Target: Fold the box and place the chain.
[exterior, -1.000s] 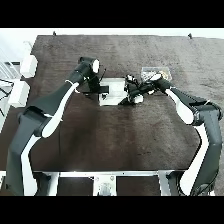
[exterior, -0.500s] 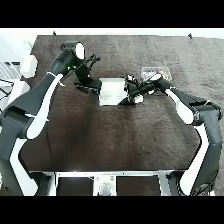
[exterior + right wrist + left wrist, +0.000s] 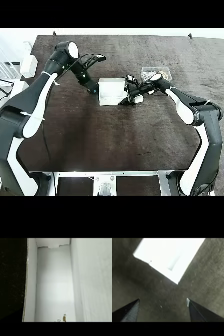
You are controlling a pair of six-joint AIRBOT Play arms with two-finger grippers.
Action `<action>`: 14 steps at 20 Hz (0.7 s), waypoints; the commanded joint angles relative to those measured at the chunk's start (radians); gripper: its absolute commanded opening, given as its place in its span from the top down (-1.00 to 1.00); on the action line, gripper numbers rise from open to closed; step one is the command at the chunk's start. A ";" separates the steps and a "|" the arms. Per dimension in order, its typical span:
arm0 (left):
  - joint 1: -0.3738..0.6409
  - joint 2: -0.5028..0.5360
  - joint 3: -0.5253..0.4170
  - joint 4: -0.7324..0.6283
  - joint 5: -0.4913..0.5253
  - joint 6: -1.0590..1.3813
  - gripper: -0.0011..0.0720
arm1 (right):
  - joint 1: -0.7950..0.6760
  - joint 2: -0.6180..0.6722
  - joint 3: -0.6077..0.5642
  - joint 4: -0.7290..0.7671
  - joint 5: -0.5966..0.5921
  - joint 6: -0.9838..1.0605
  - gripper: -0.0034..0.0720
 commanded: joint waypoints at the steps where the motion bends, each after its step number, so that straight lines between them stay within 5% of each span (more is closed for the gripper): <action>1: 0.008 -0.003 -0.002 -0.068 0.072 0.180 -1.00 | 0.001 -0.001 0.000 0.000 0.000 0.000 0.13; 5: 0.098 -0.003 -0.017 -0.240 0.037 0.396 -1.00 | 0.001 -0.001 0.000 0.000 0.000 0.000 0.13; 12: 0.243 -0.003 -0.253 -0.489 0.053 0.789 -0.99 | 0.001 -0.001 0.000 0.000 0.000 0.000 0.13; 13: 0.240 -0.003 -0.261 -0.495 0.073 0.825 -0.61 | 0.001 -0.001 0.000 0.000 0.000 0.000 0.13; 14: 0.240 -0.003 -0.263 -0.496 0.095 0.857 0.11 | 0.001 -0.001 0.000 0.000 0.000 0.000 0.13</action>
